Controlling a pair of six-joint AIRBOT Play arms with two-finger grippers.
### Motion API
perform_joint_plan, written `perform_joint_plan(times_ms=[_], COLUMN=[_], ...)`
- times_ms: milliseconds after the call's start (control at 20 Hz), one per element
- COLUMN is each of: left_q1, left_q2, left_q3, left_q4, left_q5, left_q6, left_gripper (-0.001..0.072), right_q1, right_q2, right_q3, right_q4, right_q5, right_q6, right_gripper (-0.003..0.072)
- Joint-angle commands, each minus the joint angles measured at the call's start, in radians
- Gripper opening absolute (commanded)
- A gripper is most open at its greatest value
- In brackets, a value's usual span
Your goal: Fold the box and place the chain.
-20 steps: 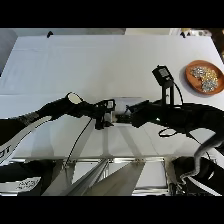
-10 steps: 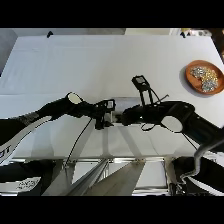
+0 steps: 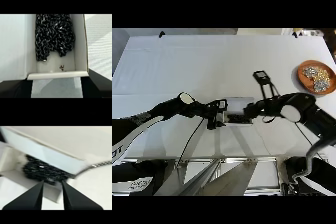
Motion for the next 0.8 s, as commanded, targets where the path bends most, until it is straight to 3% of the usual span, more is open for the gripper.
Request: perform_joint_plan(times_ms=[0, 50, 100, 250, 300, 750], left_q1=[0.000, 0.000, 0.000, 0.000, 0.000, 0.000], left_q2=[0.000, 0.000, 0.000, 0.000, 0.000, 0.000], left_q3=[0.000, 0.000, 0.000, 0.000, 0.000, 0.000], left_q4=[0.000, 0.000, 0.000, 0.000, 0.000, 0.000], left_q5=[0.000, 0.000, 0.000, 0.000, 0.000, 0.000], left_q6=[0.000, 0.000, 0.000, 0.000, 0.000, 0.000], left_gripper=[0.0334, 0.0334, 0.0334, 0.0334, 0.0334, 0.0334], right_q1=[-0.142, -0.180, -0.212, -0.290, -0.302, -0.321], right_q2=[0.003, -0.007, -0.023, -0.118, -0.155, -0.408], right_q3=[0.008, 0.008, 0.007, 0.008, 0.008, 0.125], right_q4=[-0.121, -0.145, -0.158, -0.162, -0.162, -0.203], right_q5=[0.107, 0.102, 0.094, 0.040, 0.022, 0.048], right_q6=[0.007, 0.028, 0.029, 0.055, 0.055, 0.058], right_gripper=[0.0372, 0.0504, 0.0549, 0.0495, 0.0437, 0.0402])
